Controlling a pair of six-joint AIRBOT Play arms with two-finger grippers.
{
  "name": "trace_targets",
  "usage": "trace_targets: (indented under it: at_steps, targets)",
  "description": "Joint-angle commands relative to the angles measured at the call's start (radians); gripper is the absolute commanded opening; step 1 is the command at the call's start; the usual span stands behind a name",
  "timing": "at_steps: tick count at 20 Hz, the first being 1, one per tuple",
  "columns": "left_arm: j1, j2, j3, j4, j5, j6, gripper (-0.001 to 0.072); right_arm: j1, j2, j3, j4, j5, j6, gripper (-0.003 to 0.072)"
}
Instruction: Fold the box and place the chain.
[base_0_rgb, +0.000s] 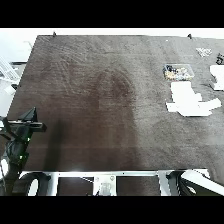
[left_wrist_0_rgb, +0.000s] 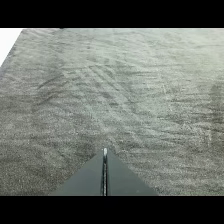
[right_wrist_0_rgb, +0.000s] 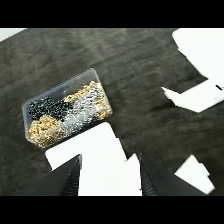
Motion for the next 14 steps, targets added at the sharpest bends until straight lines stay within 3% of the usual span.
trace_targets:
  at_steps: [1,9,11,14]
  targets:
    - [0.000,0.000,0.000,0.000,0.000,0.000,0.0021,-0.088,-0.171,0.199,-0.175,0.170,0.121,0.0424]
    - [0.000,0.000,0.000,0.000,0.000,0.000,0.0021,-0.006,-0.739,0.946,-0.543,0.670,0.218,0.0409]
    - [0.000,0.000,0.000,0.000,0.000,0.000,0.0021,0.029,-0.822,1.036,-0.550,0.687,0.215,0.0410]
    - [0.000,0.000,0.000,0.000,0.000,0.000,0.0021,0.094,-0.868,1.038,-0.700,0.645,0.167,0.0420]
